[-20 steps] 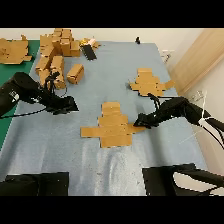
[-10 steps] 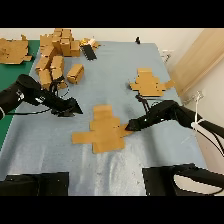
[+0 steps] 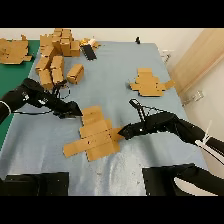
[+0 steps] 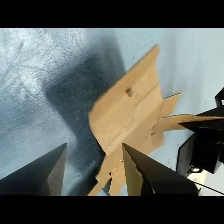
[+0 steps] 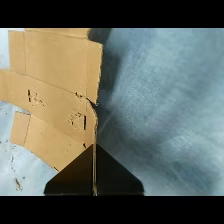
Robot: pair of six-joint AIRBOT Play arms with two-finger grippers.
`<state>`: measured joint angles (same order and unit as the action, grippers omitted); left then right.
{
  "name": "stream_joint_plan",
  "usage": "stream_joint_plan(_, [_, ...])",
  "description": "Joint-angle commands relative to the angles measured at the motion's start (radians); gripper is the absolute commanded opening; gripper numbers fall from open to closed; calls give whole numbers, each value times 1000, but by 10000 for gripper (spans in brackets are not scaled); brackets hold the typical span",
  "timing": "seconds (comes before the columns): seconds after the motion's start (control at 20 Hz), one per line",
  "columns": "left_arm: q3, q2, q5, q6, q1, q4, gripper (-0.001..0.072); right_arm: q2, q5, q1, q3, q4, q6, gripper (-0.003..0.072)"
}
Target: Fold the box.
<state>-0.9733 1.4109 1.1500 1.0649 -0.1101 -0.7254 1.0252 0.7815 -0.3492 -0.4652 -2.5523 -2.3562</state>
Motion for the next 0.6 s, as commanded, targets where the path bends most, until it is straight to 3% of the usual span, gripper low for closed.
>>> stream_joint_plan(0.0, [21, 16, -27, -28, -31, 2, 516, -23, -48, -12, 10, -9, -47, 2])
stream_joint_plan(0.15, [32, 39, -83, -69, -84, 40, 516, -22, -49, -12, 10, -9, -54, 2])
stream_joint_plan(0.25, [32, 58, -105, -146, -106, 142, 515, -22, -49, -12, 10, -6, -54, 2])
stream_joint_plan(0.5, [32, 86, -80, -256, -108, 261, 513, -11, -48, -12, 10, -2, -53, 2])
stream_joint_plan(0.55, [32, 86, -66, -270, -108, 271, 446, -8, -48, -12, 10, -2, -53, 2])
